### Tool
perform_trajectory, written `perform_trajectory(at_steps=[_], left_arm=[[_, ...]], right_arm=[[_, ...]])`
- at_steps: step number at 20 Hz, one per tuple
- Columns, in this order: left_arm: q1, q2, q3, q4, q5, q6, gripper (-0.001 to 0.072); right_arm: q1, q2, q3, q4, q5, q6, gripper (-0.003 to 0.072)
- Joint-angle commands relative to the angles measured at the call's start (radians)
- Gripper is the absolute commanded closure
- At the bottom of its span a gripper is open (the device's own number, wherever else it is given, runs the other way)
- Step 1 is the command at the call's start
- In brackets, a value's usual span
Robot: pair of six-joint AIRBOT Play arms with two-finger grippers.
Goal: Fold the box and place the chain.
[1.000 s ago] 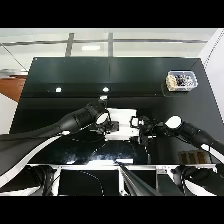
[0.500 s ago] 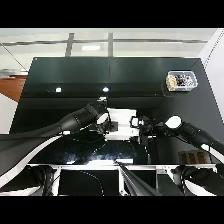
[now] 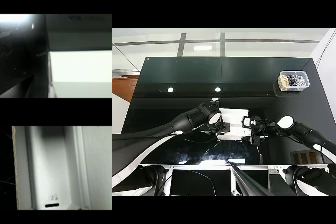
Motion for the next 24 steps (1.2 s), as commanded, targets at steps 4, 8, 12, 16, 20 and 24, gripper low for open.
perform_trajectory(at_steps=[4, 8, 12, 16, 20, 24], left_arm=[[0.001, 0.0, 0.002, -0.001, 0.017, -0.002, 0.0395], [0.001, 0.0, 0.002, -0.004, 0.049, 0.001, 0.0611], [0.001, 0.0, 0.003, -0.009, 0.058, 0.002, 0.0683], [0.001, 0.01, 0.002, -0.007, 0.048, 0.002, 0.0683], [0.002, 0.026, -0.011, 0.01, -0.005, 0.002, 0.0683], [-0.008, 0.029, -0.014, 0.08, -0.06, -0.009, 0.0684]], right_arm=[[0.0, 0.0, 0.0, 0.0, 0.0, 0.0, 0.0144], [0.0, 0.0, 0.0, 0.0, 0.0, 0.0, 0.0144], [0.0, 0.0, 0.0, 0.001, -0.001, 0.001, 0.0143], [0.0, 0.011, 0.0, -0.003, 0.0, 0.035, -0.0033], [0.0, 0.078, 0.006, -0.116, 0.076, 0.046, -0.0029], [0.001, 0.089, 0.006, -0.149, 0.117, 0.049, -0.0024]])
